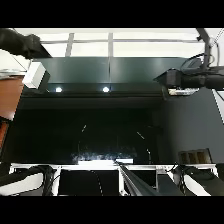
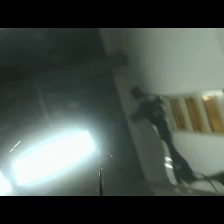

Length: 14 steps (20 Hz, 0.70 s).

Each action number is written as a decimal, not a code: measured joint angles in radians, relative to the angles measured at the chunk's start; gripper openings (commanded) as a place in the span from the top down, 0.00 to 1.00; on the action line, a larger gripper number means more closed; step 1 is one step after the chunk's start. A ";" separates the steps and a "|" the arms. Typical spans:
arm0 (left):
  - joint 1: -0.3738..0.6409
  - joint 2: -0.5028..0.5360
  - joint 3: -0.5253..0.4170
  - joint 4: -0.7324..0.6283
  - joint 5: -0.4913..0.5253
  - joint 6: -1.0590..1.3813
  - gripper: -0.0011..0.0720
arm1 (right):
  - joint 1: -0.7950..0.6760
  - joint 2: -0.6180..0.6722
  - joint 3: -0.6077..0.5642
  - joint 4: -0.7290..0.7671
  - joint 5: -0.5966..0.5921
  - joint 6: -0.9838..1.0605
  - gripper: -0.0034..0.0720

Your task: Fold the box and place the chain.

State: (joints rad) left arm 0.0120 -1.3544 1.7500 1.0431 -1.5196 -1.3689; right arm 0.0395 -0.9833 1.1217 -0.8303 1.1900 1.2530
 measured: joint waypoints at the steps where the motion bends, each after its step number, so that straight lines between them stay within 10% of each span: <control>1: -0.027 0.035 -0.060 -0.001 0.028 0.000 0.94 | -0.014 0.019 0.006 -0.055 0.019 0.014 0.92; 6: -0.129 0.335 -0.490 0.023 0.267 0.008 0.94 | -0.053 0.185 -0.052 -0.413 0.030 0.145 0.92; 14: -0.256 0.800 -1.143 0.226 0.646 -0.061 0.94 | -0.064 0.371 -0.476 -0.624 -0.247 0.326 0.92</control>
State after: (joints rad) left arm -0.2443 -0.5545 0.6067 1.2690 -0.8734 -1.4296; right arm -0.0242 -0.6121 0.6453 -1.4544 0.9432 1.5787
